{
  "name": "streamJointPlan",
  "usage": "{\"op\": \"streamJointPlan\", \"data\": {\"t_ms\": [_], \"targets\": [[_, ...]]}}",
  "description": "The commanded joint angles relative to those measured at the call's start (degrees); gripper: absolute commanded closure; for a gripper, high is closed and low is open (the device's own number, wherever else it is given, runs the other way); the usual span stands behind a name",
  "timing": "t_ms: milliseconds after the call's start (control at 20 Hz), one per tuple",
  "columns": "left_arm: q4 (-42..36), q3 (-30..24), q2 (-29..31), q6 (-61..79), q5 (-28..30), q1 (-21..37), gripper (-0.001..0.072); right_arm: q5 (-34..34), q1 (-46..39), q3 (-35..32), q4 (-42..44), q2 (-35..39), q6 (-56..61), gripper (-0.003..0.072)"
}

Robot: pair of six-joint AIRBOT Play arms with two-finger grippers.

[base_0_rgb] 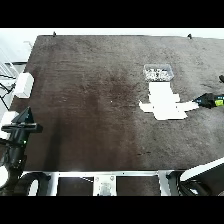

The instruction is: Fold the box and place the chain.

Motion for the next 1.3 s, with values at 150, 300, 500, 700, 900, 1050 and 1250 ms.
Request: {"op": "streamJointPlan", "data": {"t_ms": [150, 300, 500, 700, 900, 1050, 1250], "targets": [[0.0, -0.04, 0.0, 0.0, 0.0, 0.0, 0.0689, 3.48, 4.28, 0.15, -0.48, -3.78, -0.57, 0.0221], [0.0, -0.04, 0.0, 0.0, 0.0, 0.0, 0.0689, 3.96, 5.92, 0.09, -0.04, -4.57, -0.81, 0.0409], [0.0, -0.04, 0.0, 0.0, 0.02, 0.0, 0.0689, 9.7, 6.08, -1.66, 2.8, -3.39, 0.87, 0.068], [0.0, -0.04, 0.0, 0.02, 0.02, 0.0, 0.0689, 5.79, 8.2, -13.73, 8.9, 5.25, 0.61, 0.0681], [0.0, -0.04, 0.0, 0.0, 0.02, 0.0, 0.0689, -2.29, 15.52, -29.46, 17.09, 15.37, -0.76, 0.068], [0.0, -0.04, 0.0, 0.0, 0.0, 0.0, 0.0689, -12.7, 23.26, -41.22, 22.58, 22.12, -1.46, 0.068], [0.02, 0.02, 0.0, 0.0, 0.24, 0.0, 0.0689, -24.65, 33.33, -48.39, 27.8, 27.26, -1.73, 0.068]]}}
